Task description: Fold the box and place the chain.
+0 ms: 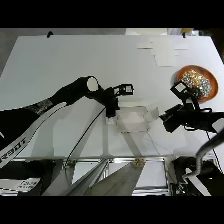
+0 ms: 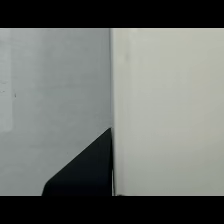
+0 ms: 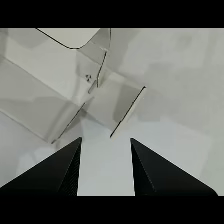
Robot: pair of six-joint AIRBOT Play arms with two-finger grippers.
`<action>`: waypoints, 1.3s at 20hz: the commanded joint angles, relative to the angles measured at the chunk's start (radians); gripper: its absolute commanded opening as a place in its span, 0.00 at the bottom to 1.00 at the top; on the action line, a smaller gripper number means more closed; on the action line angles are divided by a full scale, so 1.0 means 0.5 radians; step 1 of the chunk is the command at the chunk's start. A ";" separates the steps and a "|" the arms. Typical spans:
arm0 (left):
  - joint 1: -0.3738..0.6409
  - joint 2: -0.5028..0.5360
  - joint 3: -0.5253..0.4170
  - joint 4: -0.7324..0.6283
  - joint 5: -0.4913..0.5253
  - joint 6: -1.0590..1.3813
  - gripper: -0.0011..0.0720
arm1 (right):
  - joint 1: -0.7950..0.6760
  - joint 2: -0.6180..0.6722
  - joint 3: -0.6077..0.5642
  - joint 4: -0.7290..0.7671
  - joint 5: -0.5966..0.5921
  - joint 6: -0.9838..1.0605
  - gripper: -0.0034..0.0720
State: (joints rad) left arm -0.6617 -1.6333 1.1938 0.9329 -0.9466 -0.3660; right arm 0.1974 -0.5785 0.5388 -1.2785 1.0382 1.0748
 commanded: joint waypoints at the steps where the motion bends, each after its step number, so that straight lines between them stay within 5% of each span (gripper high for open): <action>1: -0.002 0.002 0.002 0.044 -0.053 0.001 0.02 | 0.002 0.002 0.002 0.001 0.002 -0.083 0.50; 26: 0.001 -0.005 0.002 0.053 -0.103 0.167 0.01 | 0.002 0.002 0.002 0.121 0.101 -0.284 0.50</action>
State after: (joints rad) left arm -0.6617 -1.6371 1.1946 0.9592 -1.0069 -0.2893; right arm 0.1974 -0.5785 0.5388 -1.2221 1.0863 0.9398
